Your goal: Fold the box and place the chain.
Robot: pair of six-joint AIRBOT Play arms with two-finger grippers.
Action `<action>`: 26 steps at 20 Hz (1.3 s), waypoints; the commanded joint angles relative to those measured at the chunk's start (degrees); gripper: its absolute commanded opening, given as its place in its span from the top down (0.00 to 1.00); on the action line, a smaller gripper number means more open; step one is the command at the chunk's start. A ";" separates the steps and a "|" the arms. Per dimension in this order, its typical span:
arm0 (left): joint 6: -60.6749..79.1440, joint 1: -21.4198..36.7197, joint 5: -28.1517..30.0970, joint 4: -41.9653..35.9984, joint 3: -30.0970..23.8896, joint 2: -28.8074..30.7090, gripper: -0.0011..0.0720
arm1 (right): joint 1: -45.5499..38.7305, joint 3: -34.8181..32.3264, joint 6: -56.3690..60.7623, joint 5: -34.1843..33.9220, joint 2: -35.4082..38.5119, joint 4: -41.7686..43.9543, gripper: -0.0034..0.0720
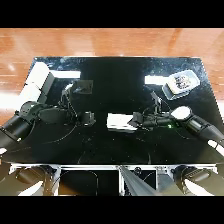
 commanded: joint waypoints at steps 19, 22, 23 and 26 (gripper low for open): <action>67.14 -12.98 -3.63 5.81 16.20 -17.51 0.14 | -32.68 0.76 -11.13 19.63 5.25 -19.47 0.91; 71.12 -11.17 -1.84 1.44 16.68 -18.10 0.14 | -32.68 0.74 -10.69 17.75 5.25 -19.15 0.91; 73.20 -10.56 -0.22 0.92 16.72 -18.58 0.15 | -32.68 0.76 -10.67 17.27 5.25 -19.08 0.91; 78.16 -10.40 -0.42 0.20 16.72 -19.78 0.15 | -32.68 0.76 -10.67 16.52 5.25 -19.12 0.91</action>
